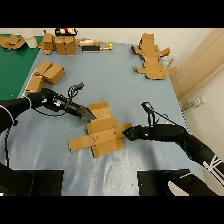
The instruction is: Fold the box.
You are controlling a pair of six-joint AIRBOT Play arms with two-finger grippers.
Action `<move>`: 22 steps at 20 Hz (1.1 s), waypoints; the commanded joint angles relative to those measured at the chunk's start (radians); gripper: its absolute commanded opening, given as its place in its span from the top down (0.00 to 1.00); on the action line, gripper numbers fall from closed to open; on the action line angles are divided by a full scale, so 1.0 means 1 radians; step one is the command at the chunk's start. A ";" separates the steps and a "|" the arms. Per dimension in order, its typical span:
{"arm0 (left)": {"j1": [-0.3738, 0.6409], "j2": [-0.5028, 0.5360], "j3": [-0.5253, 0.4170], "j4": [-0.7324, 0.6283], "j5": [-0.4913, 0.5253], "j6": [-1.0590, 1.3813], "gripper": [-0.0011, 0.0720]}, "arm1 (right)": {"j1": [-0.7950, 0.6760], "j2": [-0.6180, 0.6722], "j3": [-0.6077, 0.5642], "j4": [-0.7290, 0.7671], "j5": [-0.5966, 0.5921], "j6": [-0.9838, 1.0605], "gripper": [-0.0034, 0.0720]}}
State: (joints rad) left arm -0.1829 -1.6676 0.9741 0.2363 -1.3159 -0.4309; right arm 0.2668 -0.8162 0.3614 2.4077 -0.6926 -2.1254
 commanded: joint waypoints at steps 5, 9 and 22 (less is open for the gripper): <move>-0.105 0.148 0.003 0.003 0.105 0.221 0.97 | -0.209 0.001 0.210 -0.130 -0.031 0.174 0.57; -0.210 0.149 0.007 0.051 0.119 0.321 0.97 | -0.217 0.001 0.273 -0.099 -0.087 0.189 0.95; -0.266 0.236 0.000 0.047 0.367 0.549 0.97 | -0.215 -0.003 0.272 -0.099 -0.157 0.227 0.95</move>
